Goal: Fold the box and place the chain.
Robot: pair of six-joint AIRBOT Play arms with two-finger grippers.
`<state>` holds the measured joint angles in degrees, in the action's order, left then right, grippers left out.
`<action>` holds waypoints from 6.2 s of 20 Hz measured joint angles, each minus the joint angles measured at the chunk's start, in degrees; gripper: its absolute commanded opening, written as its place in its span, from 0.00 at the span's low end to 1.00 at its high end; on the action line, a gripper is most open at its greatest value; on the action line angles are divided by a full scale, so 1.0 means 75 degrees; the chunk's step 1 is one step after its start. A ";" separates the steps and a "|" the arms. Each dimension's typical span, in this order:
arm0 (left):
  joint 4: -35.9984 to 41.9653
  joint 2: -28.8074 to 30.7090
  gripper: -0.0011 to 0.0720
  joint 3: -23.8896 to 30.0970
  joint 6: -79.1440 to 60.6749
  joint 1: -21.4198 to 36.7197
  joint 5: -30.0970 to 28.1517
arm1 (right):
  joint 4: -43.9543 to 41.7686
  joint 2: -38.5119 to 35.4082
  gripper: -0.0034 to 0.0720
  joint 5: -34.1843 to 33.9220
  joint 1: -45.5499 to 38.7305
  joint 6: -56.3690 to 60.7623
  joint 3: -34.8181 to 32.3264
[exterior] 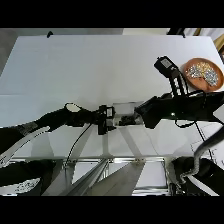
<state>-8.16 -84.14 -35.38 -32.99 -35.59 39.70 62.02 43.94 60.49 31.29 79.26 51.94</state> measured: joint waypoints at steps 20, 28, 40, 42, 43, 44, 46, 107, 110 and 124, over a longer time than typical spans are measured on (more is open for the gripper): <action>0.0000 0.0000 0.36 0.0000 0.0000 0.0000 0.0000 | 0.0644 0.3891 0.06 -0.0455 0.0731 -0.0029 -0.0064; 0.0000 0.0000 0.36 0.0000 0.0000 0.0000 0.0000 | 0.0699 0.3838 0.22 -0.0458 0.0848 -0.0038 -0.0070; 0.0003 0.0000 0.36 0.0000 0.0000 0.0000 0.0000 | 0.1177 0.1580 0.35 0.0286 -0.1288 0.0102 0.0128; 0.0003 0.0000 0.36 0.0000 0.0000 0.0000 0.0000 | 0.1343 0.1545 0.35 0.0519 -0.2145 0.0134 0.0146; 0.0003 0.0000 0.36 0.0000 0.0000 0.0000 0.0000 | 0.1399 0.1577 0.35 0.0597 -0.2521 0.0157 0.0157; 0.0003 0.0000 0.36 0.0000 0.0000 0.0000 -0.0003 | 0.1416 0.1661 0.35 0.0656 -0.2862 0.0163 0.0160; 0.0000 0.0000 0.36 0.0000 0.0000 0.0000 -0.0003 | 0.1463 0.1938 0.35 0.0662 -0.3308 0.0169 0.0166; -0.0003 0.0000 0.36 0.0000 0.0000 0.0000 0.0026 | 0.2317 0.0557 0.06 0.1239 -0.2608 -0.0070 0.0166; -0.0003 0.0000 0.36 0.0000 0.0000 0.0000 0.0035 | 0.1632 0.0058 0.06 0.1387 -0.2602 -0.0248 0.0166; 0.0000 0.0000 0.36 0.0000 0.0000 0.0000 0.0052 | -0.0866 -0.0361 0.06 0.1046 -0.2486 -0.0848 0.0096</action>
<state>-8.16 -84.14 -35.38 -32.99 -35.59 40.10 55.53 41.23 68.34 12.64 72.90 52.66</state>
